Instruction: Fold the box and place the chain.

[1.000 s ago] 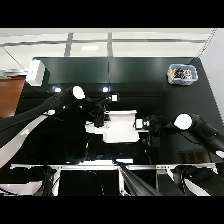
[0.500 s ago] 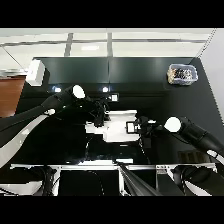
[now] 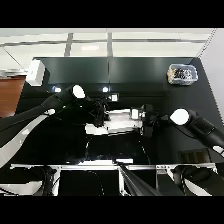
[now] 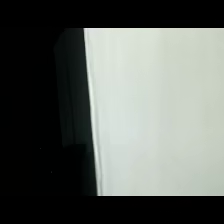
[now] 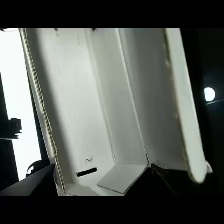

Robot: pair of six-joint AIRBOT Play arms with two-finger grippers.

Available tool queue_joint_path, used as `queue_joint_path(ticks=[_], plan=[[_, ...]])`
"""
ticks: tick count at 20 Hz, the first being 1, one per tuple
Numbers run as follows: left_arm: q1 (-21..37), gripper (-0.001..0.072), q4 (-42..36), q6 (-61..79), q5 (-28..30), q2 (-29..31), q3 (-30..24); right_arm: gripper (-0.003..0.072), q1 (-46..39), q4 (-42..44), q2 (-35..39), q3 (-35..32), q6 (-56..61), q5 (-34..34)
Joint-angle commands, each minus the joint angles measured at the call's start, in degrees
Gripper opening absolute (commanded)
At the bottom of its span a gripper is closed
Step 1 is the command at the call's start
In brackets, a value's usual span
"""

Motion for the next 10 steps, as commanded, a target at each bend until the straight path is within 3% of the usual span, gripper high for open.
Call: queue_joint_path(ticks=[1, 7, 10], plan=[[0.0, 0.0025, 0.0, 0.1, -0.1, 0.0, 0.0, 0.0713, -4.6, 4.3, 0.0, 0.6, -0.1, 2.4], [0.0, 0.0025, 0.0, 0.1, -0.2, 0.0, 0.0, 0.0713, -5.7, 15.0, -3.6, -0.6, -9.7, 5.4], [0.0, 0.0024, 0.0, 0.1, -1.2, 0.0, 0.0, 0.0713, -4.0, 16.3, -5.4, -2.6, -12.2, 5.4]])
